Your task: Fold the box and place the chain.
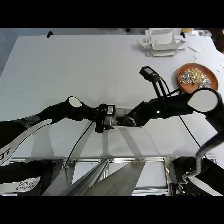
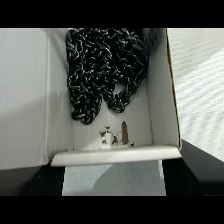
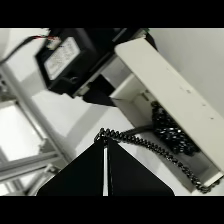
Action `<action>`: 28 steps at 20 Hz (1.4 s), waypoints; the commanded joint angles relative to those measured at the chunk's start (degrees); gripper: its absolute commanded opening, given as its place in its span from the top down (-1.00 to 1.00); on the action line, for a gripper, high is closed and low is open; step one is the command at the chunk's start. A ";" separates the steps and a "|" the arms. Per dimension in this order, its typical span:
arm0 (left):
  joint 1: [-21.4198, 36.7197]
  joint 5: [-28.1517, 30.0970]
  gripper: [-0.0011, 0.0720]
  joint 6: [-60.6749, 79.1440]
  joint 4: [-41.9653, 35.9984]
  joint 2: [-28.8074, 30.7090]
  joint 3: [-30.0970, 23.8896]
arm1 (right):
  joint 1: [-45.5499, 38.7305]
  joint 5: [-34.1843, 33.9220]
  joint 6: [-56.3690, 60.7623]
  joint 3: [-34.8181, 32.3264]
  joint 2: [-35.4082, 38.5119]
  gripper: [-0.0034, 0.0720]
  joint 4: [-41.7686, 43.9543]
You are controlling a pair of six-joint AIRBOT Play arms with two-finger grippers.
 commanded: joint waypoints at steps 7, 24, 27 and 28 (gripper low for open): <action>0.02 0.02 0.23 0.02 0.02 0.02 0.02 | 1.05 -3.61 0.04 -0.02 -4.70 0.75 -3.45; 0.02 0.02 0.23 0.02 0.02 0.02 0.02 | -21.84 -7.23 13.05 0.52 -8.28 0.44 -25.83; 0.02 0.00 0.23 0.02 0.02 0.02 0.02 | -20.59 -11.61 13.38 -1.11 -12.55 -0.10 -25.81; 0.02 0.02 0.23 0.04 0.02 0.02 0.02 | -19.93 -12.31 13.35 -1.11 -13.57 -0.12 -25.83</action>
